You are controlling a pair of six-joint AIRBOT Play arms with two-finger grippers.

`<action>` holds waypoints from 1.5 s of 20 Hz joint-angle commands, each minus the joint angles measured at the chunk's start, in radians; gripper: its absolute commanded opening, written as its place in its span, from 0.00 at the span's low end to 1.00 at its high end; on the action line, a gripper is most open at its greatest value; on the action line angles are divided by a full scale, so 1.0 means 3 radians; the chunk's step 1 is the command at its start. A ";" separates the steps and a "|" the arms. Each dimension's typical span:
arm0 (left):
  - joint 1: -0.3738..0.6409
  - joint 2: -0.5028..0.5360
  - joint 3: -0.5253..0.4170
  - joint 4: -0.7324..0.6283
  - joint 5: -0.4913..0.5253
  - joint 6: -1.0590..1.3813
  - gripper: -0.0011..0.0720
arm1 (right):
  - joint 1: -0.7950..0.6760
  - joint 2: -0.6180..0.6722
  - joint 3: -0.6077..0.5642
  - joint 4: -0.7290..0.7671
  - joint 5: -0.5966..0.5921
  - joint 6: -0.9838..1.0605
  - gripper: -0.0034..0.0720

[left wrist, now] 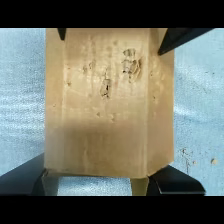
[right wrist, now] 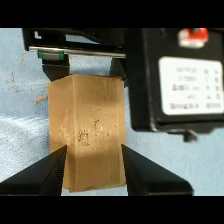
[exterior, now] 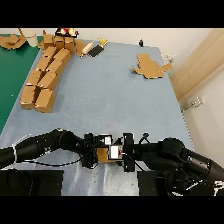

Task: Fold the box.

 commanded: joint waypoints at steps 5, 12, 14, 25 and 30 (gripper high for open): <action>-0.0001 0.0003 0.0000 0.0000 0.0001 0.0001 0.54 | 0.0259 -0.0008 -0.0005 -0.0174 0.0071 -0.0017 0.75; -0.0001 0.0001 0.0000 0.0000 0.0001 0.0000 0.54 | 0.0262 -0.0008 -0.0117 -0.0375 0.0234 0.0106 0.73; -0.0001 0.0003 0.0000 0.0000 0.0001 0.0001 0.54 | 0.0262 -0.0008 -0.0118 -0.0467 0.0262 0.0131 0.73; -0.0001 0.0003 0.0000 0.0000 0.0001 0.0000 0.54 | 0.0262 0.0023 -0.0118 -0.0542 0.0262 0.0132 0.39; -0.0001 0.0003 0.0000 0.0000 0.0001 0.0000 0.54 | 0.0262 0.0078 -0.0118 -0.0528 0.0233 0.0135 0.30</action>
